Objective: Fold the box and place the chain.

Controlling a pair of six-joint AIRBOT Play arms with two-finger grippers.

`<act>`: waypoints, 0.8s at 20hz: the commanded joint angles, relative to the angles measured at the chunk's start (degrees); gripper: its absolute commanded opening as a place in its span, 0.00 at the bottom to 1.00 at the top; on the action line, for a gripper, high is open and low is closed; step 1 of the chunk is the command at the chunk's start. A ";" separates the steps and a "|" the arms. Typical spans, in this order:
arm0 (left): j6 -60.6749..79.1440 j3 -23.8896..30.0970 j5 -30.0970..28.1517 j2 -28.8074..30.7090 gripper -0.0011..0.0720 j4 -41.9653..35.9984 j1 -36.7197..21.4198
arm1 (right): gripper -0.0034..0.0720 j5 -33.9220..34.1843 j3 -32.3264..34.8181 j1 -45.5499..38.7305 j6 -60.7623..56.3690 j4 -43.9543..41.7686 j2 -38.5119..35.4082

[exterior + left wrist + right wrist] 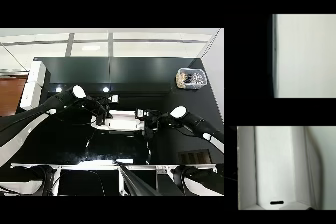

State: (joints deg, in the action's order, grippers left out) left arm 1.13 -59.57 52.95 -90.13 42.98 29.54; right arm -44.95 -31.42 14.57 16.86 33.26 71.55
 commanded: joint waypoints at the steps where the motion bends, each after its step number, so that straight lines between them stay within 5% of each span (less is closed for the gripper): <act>1: -0.02 -0.04 -0.02 0.00 0.05 0.04 0.00 | 0.94 0.44 0.02 0.15 0.13 0.04 0.98; 10: -0.02 -0.04 -0.02 -0.09 0.05 0.02 0.00 | 0.94 0.90 0.02 1.22 -0.11 1.60 1.11; 12: -0.02 -0.04 0.00 -0.17 0.05 0.04 0.00 | 0.62 1.18 0.02 1.25 -0.50 1.92 1.11; 16: -0.04 -0.04 0.02 -0.17 0.05 0.04 -0.02 | 0.61 1.29 0.02 1.25 -0.52 1.92 1.11</act>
State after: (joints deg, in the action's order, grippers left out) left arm 1.13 -59.57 52.99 -90.26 43.03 29.54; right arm -43.99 -31.44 15.68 16.40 34.70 72.64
